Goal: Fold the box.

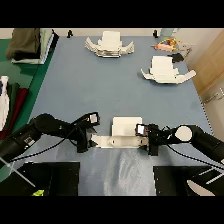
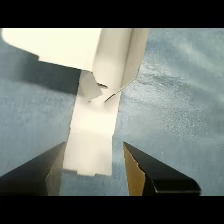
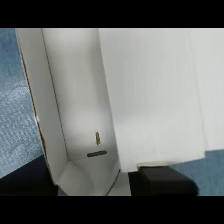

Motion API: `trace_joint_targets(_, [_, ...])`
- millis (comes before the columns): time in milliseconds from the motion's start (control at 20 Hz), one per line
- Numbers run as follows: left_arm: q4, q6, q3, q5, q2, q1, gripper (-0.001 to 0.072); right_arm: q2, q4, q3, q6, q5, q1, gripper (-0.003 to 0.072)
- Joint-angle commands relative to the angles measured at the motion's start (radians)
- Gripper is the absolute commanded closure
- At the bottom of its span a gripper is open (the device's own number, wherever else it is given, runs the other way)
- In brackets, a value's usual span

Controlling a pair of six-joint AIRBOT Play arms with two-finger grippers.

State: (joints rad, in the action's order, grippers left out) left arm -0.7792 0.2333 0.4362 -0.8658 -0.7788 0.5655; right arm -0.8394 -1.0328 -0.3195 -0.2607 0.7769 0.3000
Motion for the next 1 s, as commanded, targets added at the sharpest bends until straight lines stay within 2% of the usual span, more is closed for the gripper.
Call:
trace_joint_targets(0, [0.142, -0.174, -0.011, 0.082, -0.122, 0.056, 0.0151, -0.001, 0.0, -0.001, 0.0, 0.0, 0.001, 0.0241])
trace_joint_targets(150, [0.23, -0.22, -0.006, 0.154, -0.201, 0.092, 0.0152, -0.001, 0.0, -0.001, 0.0, 0.0, 0.001, 0.0241])
trace_joint_targets(300, [0.302, -0.227, 0.01, 0.183, -0.251, 0.124, 0.0155, -0.001, 0.0, -0.001, 0.0, 0.0, 0.001, 0.0241])
trace_joint_targets(400, [0.339, -0.227, 0.019, 0.198, -0.282, 0.14, 0.0205, -0.001, 0.0, -0.001, 0.0, 0.0, 0.001, 0.0241])
trace_joint_targets(450, [0.356, -0.227, 0.023, 0.205, -0.296, 0.146, 0.0318, -0.001, 0.0, -0.001, 0.0, 0.0, 0.001, 0.0241])
trace_joint_targets(500, [0.365, -0.227, 0.029, 0.206, -0.308, 0.15, 0.0397, -0.001, 0.0, -0.001, 0.0, 0.0, 0.001, 0.0241])
trace_joint_targets(600, [0.371, -0.227, 0.04, 0.221, -0.329, 0.152, 0.0452, -0.001, 0.0, -0.001, 0.0, 0.0, 0.001, 0.0241])
trace_joint_targets(650, [0.371, -0.227, 0.046, 0.23, -0.338, 0.152, 0.06, -0.001, 0.0, -0.001, 0.0, 0.0, 0.001, 0.0241])
trace_joint_targets(950, [0.426, -0.24, 0.084, 0.238, -0.362, 0.172, 0.06, -0.001, 0.0, -0.001, 0.0, 0.0, 0.001, 0.0241])
